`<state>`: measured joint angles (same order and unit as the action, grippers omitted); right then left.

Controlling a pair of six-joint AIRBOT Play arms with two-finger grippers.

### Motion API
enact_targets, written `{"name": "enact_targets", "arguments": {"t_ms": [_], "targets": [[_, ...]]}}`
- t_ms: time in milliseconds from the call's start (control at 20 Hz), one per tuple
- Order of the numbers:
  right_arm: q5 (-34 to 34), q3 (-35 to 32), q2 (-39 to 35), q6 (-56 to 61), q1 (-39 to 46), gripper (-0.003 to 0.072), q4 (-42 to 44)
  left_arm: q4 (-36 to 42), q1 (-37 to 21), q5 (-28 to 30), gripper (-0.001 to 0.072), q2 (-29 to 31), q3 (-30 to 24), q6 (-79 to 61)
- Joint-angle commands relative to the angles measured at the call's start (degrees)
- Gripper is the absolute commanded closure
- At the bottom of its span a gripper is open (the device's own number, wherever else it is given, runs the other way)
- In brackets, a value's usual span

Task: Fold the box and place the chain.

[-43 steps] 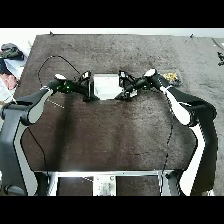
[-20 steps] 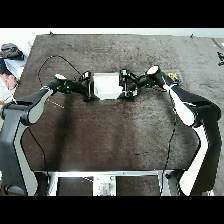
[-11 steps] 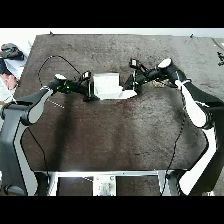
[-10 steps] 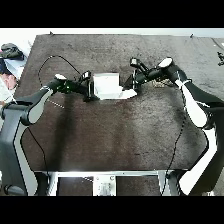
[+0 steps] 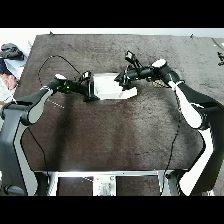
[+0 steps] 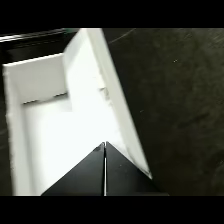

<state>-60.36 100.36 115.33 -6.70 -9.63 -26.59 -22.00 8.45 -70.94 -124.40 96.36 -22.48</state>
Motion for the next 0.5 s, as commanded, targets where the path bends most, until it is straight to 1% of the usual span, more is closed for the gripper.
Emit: {"name": "enact_targets", "arguments": {"t_ms": [0,150,250,350,450], "targets": [[7.9,0.0,1.7,-3.2,-0.9,0.0672,0.7,0.0,0.0,0.0,0.0359,0.0,0.0,0.0],[9.0,0.0,2.8,-3.2,-0.9,0.0672,0.2,0.0,0.0,0.0,0.0359,0.0,0.0,0.0],[8.9,0.0,3.2,-3.2,-0.9,0.0672,-3.0,0.0,0.0,0.0,0.0358,0.0,0.0,0.0],[7.6,0.0,3.4,-3.2,-0.9,0.0672,-5.6,0.0,0.0,0.0,0.0359,0.0,0.0,0.0],[5.9,0.0,3.4,-3.2,-0.9,0.0672,-5.8,0.0,0.0,0.0,0.0359,0.0,0.0,0.0]]}}
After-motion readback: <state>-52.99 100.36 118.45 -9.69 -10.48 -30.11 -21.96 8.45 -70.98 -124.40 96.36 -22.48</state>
